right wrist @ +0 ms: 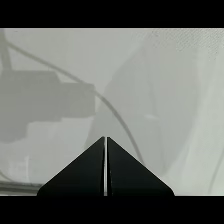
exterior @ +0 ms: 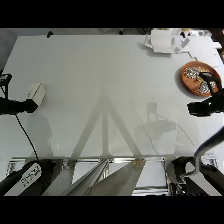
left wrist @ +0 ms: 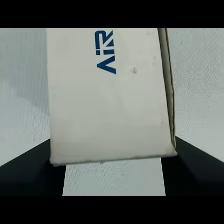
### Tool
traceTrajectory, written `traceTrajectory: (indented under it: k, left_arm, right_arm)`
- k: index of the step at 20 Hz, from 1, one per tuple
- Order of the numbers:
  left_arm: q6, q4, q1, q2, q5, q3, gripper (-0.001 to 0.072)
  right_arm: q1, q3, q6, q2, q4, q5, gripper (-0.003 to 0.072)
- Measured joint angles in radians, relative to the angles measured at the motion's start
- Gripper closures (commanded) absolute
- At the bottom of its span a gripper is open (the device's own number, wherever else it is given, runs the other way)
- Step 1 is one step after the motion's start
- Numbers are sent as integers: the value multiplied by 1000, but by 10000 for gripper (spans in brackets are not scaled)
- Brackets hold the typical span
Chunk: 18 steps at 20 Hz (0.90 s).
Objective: Fold the box and place the chain.
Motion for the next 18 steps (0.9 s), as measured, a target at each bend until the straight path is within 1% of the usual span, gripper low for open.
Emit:
traceTrajectory:
  k: [1,2,6,14,18]
  left_arm:
    - [-3,1,0,0,-11,0,30]
    - [-3,1,0,0,-21,0,1]
    - [-6,5,0,42,-40,0,1]
    - [-6,5,-1,266,-42,0,13]
    - [-7,5,-2,315,-44,0,13]
  right_arm:
    - [0,0,0,0,0,0,668]
    - [0,0,0,0,0,0,668]
    - [0,0,0,0,0,0,668]
    - [0,0,0,0,0,0,668]
    - [0,0,0,0,0,0,668]
